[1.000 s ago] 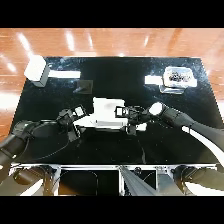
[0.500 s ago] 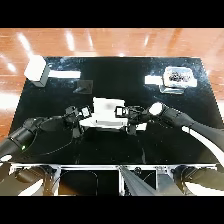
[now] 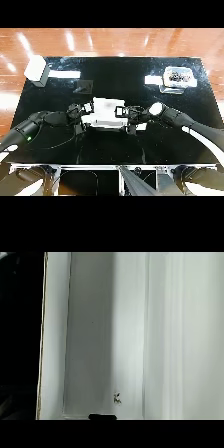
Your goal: Fold the box and place the chain.
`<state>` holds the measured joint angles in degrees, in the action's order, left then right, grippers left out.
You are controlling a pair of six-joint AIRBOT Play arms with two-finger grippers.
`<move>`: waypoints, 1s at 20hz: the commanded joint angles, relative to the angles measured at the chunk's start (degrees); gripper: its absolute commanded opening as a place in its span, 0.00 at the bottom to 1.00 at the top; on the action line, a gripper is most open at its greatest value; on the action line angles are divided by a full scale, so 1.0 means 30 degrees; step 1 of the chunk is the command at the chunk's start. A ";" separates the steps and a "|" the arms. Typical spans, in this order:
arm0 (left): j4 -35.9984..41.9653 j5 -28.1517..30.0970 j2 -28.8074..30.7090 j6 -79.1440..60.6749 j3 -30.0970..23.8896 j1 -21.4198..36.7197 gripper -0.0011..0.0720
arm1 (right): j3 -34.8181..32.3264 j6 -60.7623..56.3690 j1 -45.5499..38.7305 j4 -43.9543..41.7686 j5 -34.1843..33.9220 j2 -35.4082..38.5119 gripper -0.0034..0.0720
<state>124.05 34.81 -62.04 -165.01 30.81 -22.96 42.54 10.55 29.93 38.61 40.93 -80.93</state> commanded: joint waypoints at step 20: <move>0.2171 0.2390 -0.2514 -0.1581 0.1872 -0.0015 0.41 | -0.0007 -0.0007 0.0022 0.0000 -0.0066 0.0000 0.87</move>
<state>128.33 40.71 -69.54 -169.71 36.36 -22.92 42.52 10.55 29.95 38.63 40.80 -80.95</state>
